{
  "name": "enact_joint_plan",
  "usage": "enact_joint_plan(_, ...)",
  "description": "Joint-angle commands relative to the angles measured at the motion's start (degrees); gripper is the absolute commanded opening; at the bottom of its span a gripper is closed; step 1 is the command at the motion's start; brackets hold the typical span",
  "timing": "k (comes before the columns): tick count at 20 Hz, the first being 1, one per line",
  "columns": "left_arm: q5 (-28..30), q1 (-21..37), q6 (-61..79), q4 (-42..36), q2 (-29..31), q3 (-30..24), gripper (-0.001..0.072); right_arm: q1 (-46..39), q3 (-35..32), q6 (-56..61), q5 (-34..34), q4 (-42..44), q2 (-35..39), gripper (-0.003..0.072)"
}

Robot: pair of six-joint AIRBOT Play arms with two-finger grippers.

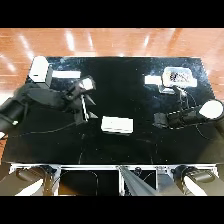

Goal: Fold the box and place the chain.

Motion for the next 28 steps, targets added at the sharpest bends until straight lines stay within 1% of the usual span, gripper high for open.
enact_joint_plan(1,-2.6,-6.6,11.5,4.5,-3.7,1.4,0.0625,-0.6,0.0,0.4,3.1,-3.3,1.4,0.0035)
enact_joint_plan(3,-0.6,-8.7,11.5,5.8,-4.9,1.4,0.0625,-0.6,0.0,0.4,2.7,-3.3,1.4,0.0035)
enact_joint_plan(6,0.6,-9.0,11.5,5.2,-5.0,0.2,0.0625,-0.6,0.0,1.6,2.4,-3.3,1.4,0.0035)
enact_joint_plan(7,0.4,-8.4,11.5,5.1,-5.1,-0.6,0.0624,-0.6,0.0,1.7,2.0,-3.3,1.4,0.0035)
enact_joint_plan(9,-2.1,-6.8,11.5,3.7,-5.6,-2.0,0.0624,-0.6,0.0,2.2,1.3,-3.3,1.4,0.0035)
enact_joint_plan(12,-5.6,-5.4,11.5,0.2,-7.8,-2.2,0.0624,-0.6,0.0,3.1,0.0,-3.3,1.4,0.0035)
enact_joint_plan(14,-5.7,-5.4,11.5,-0.7,-9.1,-2.2,0.0624,-0.6,0.0,3.1,0.1,-3.3,1.4,0.0035)
enact_joint_plan(17,-7.0,-5.4,11.5,-1.2,-9.4,-2.1,0.0624,-0.6,0.0,3.1,0.1,-3.5,1.4,0.0035)
enact_joint_plan(21,-6.1,-5.5,11.5,-2.6,-9.4,-2.1,0.0623,-0.6,0.0,3.1,0.0,-3.5,1.4,0.0035)
enact_joint_plan(24,-6.5,-5.6,11.5,-2.6,-9.5,-2.1,0.0623,-0.6,0.0,3.0,0.0,-3.5,1.4,0.0035)
enact_joint_plan(28,-5.4,-5.6,11.5,-2.6,-11.1,-2.1,0.0623,-0.6,0.0,3.0,-0.2,-3.5,1.4,0.0035)
